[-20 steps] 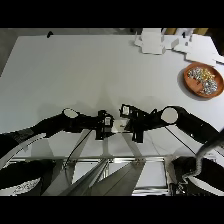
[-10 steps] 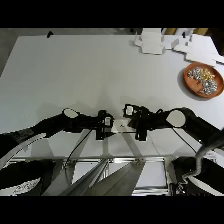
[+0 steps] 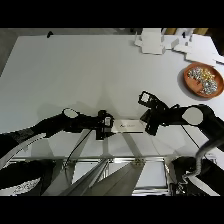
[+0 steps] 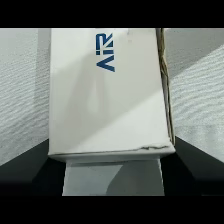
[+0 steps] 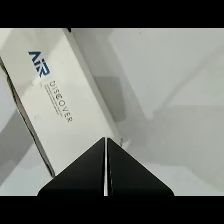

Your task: Fold the box and place the chain.

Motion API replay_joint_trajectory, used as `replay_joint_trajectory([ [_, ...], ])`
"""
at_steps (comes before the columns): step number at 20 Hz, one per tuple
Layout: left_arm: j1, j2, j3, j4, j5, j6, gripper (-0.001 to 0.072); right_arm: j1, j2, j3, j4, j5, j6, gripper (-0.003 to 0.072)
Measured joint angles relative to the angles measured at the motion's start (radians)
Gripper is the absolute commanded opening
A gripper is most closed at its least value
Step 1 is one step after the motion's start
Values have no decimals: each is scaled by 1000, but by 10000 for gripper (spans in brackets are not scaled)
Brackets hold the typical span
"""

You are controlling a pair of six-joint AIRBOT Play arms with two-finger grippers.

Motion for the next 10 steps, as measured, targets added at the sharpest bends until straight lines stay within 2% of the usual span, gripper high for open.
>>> replay_joint_trajectory([
  [10,0,0,0,0,0,-5,11,-18,5,-89,8,17,26,20],
])
